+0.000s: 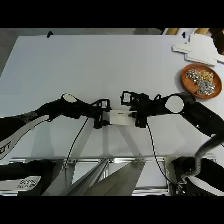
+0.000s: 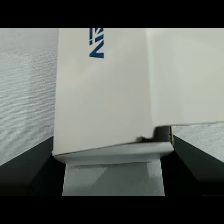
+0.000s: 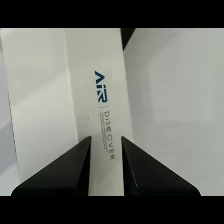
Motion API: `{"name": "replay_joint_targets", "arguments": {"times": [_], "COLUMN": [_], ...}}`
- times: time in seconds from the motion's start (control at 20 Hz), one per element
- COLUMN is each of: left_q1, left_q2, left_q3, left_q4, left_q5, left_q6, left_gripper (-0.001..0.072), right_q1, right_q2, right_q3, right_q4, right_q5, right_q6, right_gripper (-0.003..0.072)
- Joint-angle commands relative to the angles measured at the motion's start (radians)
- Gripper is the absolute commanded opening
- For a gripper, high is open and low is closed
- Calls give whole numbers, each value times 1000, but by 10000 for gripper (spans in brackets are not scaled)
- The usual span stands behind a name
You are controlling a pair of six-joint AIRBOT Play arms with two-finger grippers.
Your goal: Fold the box and place the chain.
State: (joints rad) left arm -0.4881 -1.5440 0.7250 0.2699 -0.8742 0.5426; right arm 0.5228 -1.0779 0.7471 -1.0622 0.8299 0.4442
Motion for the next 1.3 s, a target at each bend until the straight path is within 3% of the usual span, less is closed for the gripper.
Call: {"name": "replay_joint_targets", "arguments": {"times": [0.0,0.1,0.25,0.75,1.25], "left_q1": [0,0,0,0,0], "left_q2": [0,0,0,0,0], "left_q3": [0,0,0,0,0], "left_q4": [0,-1,0,0,0], "left_q5": [2,2,2,2,2], "left_q6": [-1,-1,-1,-1,-1], "left_gripper": [82,82,82,82,82], "right_q1": [1,8,51,56,57], "right_q2": [9,9,7,-24,-54], "right_q3": [0,0,0,0,0], "right_q4": [18,104,187,89,98], "right_q5": [-18,51,70,-4,37], "right_q6": [-2,-83,-173,-134,-127], "right_gripper": [193,194,352,342,340]}}
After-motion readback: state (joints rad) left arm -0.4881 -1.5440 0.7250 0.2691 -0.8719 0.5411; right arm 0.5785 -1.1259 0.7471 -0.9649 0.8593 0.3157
